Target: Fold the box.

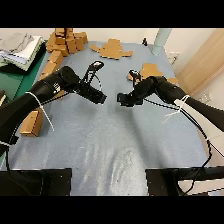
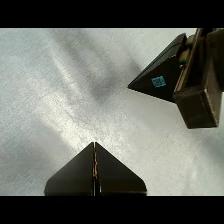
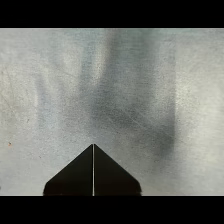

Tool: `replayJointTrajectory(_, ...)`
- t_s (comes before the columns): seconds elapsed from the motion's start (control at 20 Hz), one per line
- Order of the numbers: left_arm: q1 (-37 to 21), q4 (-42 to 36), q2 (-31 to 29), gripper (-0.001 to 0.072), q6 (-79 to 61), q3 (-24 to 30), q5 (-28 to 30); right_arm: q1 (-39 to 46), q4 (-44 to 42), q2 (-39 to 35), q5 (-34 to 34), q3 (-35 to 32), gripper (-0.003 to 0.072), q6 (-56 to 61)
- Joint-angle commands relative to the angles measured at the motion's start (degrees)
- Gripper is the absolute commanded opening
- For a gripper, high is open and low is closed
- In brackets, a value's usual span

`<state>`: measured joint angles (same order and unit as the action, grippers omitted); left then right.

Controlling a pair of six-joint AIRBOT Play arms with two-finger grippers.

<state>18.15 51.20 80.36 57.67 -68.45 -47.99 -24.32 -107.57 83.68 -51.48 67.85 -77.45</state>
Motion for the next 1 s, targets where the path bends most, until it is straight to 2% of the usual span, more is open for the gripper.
replayJointTrajectory(0.0,0.0,0.0,0.0,0.0011,0.0,0.0,0.0,0.0,0.0,0.0,0.0,0.0,0.0004,0.0)
replayJointTrajectory(0.5,0.0,0.0,0.0,0.0011,0.0,0.0,0.0,0.0,-0.1,0.0,0.0,0.0,0.0003,0.0)
replayJointTrajectory(0.8,0.0,0.0,0.0,0.0011,0.0,0.0,0.0,0.0,0.7,0.0,4.4,0.1,0.0004,0.5)
replayJointTrajectory(0.95,0.1,0.0,0.0,0.0011,0.0,0.0,0.0,0.4,1.2,0.0,7.1,0.3,0.0004,4.4)
